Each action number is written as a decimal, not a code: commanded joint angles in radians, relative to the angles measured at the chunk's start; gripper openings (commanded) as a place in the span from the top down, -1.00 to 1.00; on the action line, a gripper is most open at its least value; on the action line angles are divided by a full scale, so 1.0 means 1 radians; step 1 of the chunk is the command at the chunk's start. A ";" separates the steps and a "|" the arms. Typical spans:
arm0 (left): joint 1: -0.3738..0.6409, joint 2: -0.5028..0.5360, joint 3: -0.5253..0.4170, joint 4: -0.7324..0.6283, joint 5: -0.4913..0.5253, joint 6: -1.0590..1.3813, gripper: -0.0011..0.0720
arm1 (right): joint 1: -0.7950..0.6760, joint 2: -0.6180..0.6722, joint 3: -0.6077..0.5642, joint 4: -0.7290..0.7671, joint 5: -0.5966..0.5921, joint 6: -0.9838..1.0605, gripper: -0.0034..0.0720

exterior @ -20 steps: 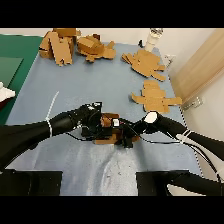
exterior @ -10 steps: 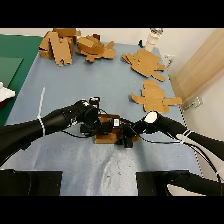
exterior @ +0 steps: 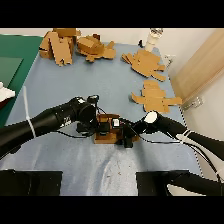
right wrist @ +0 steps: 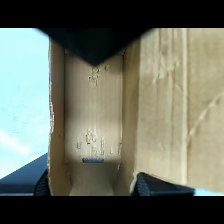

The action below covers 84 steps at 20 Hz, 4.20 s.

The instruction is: Fold the box.

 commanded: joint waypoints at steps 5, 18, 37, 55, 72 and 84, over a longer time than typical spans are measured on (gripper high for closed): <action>0.041 0.048 0.000 0.041 -0.064 0.014 -0.43 | 0.000 -0.001 0.000 0.000 0.001 0.000 -0.33; 0.394 0.171 -0.015 -0.058 -0.152 0.660 0.90 | 0.000 -0.001 0.000 0.001 0.004 0.000 -0.33; 0.578 -0.105 -0.177 -0.667 -0.131 2.361 -0.99 | 0.000 -0.001 0.000 0.004 -0.011 0.000 -0.33; 0.357 -0.103 -0.179 -0.658 -0.054 2.220 -0.99 | 0.000 -0.001 0.000 0.004 -0.018 0.000 -0.33; 0.345 -0.034 -0.178 -0.515 0.014 2.015 -0.99 | 0.000 -0.001 0.000 0.003 -0.041 0.000 -0.33; 0.462 0.097 -0.478 -0.952 0.067 2.734 -0.99 | 0.000 -0.001 0.000 0.004 -0.042 0.000 -0.33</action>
